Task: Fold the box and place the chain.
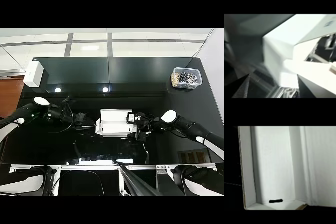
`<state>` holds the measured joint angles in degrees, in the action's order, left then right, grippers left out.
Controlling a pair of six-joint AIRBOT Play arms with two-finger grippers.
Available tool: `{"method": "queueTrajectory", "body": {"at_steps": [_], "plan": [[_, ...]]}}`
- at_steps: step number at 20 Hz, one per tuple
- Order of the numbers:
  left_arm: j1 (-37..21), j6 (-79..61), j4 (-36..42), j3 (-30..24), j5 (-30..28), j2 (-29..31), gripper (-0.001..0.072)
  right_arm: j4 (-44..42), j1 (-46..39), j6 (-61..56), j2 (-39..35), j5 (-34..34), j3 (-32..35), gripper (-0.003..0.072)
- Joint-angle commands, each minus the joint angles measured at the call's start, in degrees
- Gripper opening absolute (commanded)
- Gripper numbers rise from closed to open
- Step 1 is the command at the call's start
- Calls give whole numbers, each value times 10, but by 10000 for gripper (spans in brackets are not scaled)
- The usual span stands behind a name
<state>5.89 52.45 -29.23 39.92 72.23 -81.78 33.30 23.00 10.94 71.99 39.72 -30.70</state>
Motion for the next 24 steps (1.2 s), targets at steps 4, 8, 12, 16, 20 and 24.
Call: {"method": "queueTrajectory", "body": {"at_steps": [4, 8, 12, 16, 20, 24], "plan": [[65, 50, -2, 57, -2, 0, 502, 0, 0, 0, 0, 0, 0, 242], [108, 102, -56, 76, 0, 0, 502, 0, 0, 0, 0, 0, 0, 242], [137, 156, -81, 94, -15, 0, 502, 0, 0, 0, 0, 0, 0, 242], [177, 242, -137, 122, -53, 0, 502, 0, 0, 0, 0, 0, 0, 242], [226, 340, -226, 146, -80, 0, 502, 0, 0, 0, 0, 0, 0, 242], [268, 448, -324, 149, -104, 0, 502, 0, 0, 0, 0, -1, 0, 242]]}}
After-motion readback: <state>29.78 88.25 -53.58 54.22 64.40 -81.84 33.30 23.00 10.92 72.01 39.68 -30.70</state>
